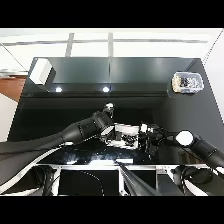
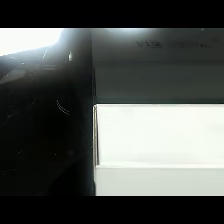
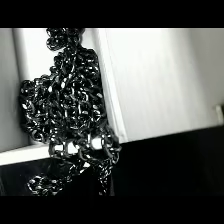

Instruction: Fold the box and place the chain.

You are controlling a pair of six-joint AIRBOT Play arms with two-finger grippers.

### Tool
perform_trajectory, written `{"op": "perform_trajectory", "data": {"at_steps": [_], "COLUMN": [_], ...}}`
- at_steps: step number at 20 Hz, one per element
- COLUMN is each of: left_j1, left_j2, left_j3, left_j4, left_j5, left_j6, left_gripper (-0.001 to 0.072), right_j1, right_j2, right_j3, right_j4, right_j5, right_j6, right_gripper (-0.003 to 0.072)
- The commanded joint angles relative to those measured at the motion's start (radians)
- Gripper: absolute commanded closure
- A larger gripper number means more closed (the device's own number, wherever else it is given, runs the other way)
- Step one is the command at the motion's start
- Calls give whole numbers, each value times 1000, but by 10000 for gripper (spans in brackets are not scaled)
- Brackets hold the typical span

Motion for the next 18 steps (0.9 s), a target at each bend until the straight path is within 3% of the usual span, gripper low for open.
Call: {"op": "perform_trajectory", "data": {"at_steps": [1,8,13,15,18], "left_j1": [0,0,0,0,0], "left_j2": [0,0,0,0,0], "left_j3": [0,0,0,0,0], "left_j4": [0,0,0,0,0], "left_j5": [0,0,0,1,0], "left_j6": [-1,-1,-1,-1,-1], "left_gripper": [676,676,676,676,676], "right_j1": [0,-14,-78,-82,-82], "right_j2": [17,76,78,78,78], "right_j3": [11,224,447,521,578], "right_j4": [-25,-256,-248,-230,-82], "right_j5": [23,351,618,643,640], "right_j6": [92,428,552,571,571], "right_gripper": [627,628,628,628,628]}}
